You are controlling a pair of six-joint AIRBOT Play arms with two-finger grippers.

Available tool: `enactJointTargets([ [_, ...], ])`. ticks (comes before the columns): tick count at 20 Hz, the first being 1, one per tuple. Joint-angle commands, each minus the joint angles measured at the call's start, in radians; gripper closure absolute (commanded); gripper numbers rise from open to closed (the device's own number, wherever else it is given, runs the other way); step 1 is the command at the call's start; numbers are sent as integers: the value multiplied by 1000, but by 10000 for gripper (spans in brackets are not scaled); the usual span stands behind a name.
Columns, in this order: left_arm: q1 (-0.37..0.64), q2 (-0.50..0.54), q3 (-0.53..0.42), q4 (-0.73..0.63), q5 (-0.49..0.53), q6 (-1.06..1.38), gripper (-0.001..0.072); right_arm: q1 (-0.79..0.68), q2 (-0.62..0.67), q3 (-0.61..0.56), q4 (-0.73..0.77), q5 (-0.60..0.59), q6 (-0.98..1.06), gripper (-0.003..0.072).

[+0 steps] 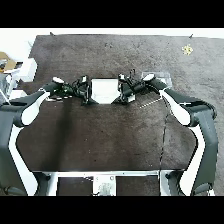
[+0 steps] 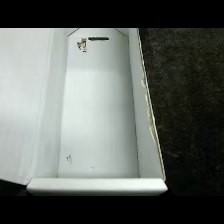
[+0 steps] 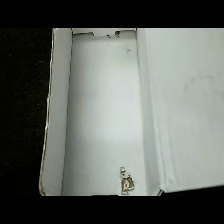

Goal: Fold the box and place the chain.

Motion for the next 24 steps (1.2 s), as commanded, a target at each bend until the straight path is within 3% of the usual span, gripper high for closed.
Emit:
enactJointTargets([
  [1,0,-1,0,10,29,-5,366,0,0,0,0,0,0,249],
  [24,0,-1,0,-5,36,-8,365,0,0,0,0,0,0,249],
])
